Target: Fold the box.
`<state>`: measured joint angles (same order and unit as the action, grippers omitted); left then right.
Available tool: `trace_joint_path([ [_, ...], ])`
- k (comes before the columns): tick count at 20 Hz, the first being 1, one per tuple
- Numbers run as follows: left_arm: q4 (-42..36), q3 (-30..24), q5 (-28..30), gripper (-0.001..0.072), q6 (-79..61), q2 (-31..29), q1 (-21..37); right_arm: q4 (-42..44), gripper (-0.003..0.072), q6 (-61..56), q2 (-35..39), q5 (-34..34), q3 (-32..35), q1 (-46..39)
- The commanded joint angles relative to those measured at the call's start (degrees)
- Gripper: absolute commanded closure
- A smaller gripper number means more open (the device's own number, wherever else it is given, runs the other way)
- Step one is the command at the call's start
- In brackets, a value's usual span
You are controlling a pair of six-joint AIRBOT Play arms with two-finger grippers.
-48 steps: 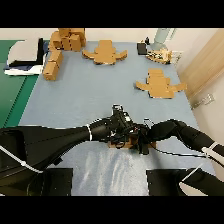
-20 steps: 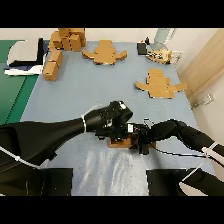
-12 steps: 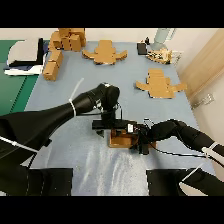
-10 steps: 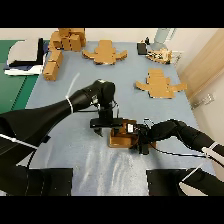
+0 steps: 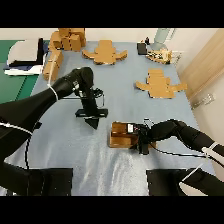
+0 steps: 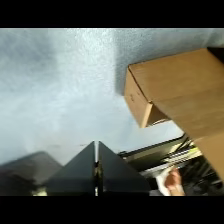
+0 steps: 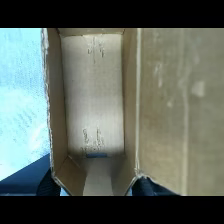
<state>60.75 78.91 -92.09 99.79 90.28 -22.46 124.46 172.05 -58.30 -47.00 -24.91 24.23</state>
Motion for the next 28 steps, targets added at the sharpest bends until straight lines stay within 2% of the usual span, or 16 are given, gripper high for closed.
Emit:
trace_joint_path([
  [1, 1.2, -0.1, 0.3, 0.0695, -28.2, 0.0, 3.8, 0.0, 0.0220, 0.0, 0.0, 0.0, 0.0, 0.0],
  [4, 1.2, -2.1, 4.9, 0.0696, -38.8, -0.1, 3.8, 0.0, 0.0220, 0.0, 0.1, 0.0, 0.0, 0.0],
  [6, -0.3, -6.1, 9.1, 0.0695, -42.7, -1.5, 3.2, 0.0, 0.0220, 0.0, 0.0, 0.0, 0.0, 0.0],
  [9, -0.3, -15.7, 13.9, 0.0696, -47.6, -6.7, 2.8, 0.0, 0.0220, 0.0, 0.0, 0.0, 0.0, 0.0],
  [11, -1.4, -24.4, 20.1, 0.0696, -49.6, -12.4, 3.8, 0.0, 0.0220, 0.0, 0.0, 0.0, 0.0, 0.0],
  [14, -11.3, -36.3, 32.2, 0.0695, -64.7, -22.0, 7.3, 0.0, 0.0220, 0.0, 0.0, 0.0, 0.0, 0.0],
  [16, -21.9, -40.5, 35.0, 0.0674, -86.2, -25.3, 7.9, 0.0, 0.0220, 0.0, 0.1, 0.0, 0.0, 0.0],
  [17, -26.5, -42.1, 35.8, 0.0247, -96.2, -25.7, 7.8, 0.0, 0.0220, 0.0, 0.0, 0.0, 0.0, 0.0],
  [18, -30.0, -43.3, 38.2, 0.0019, -101.5, -25.6, 7.4, 0.0, 0.0220, 0.0, 0.0, 0.0, 0.0, 0.0],
  [23, -30.7, -43.7, 45.5, 0.0020, -109.6, -22.6, 2.8, 0.0, 0.0220, 0.0, 0.1, 0.0, 0.0, 0.0],
  [28, -30.7, -43.7, 48.8, 0.0020, -111.0, -19.5, -2.0, -0.2, 0.0220, 0.0, 0.0, 0.0, 0.0, 0.0],
])
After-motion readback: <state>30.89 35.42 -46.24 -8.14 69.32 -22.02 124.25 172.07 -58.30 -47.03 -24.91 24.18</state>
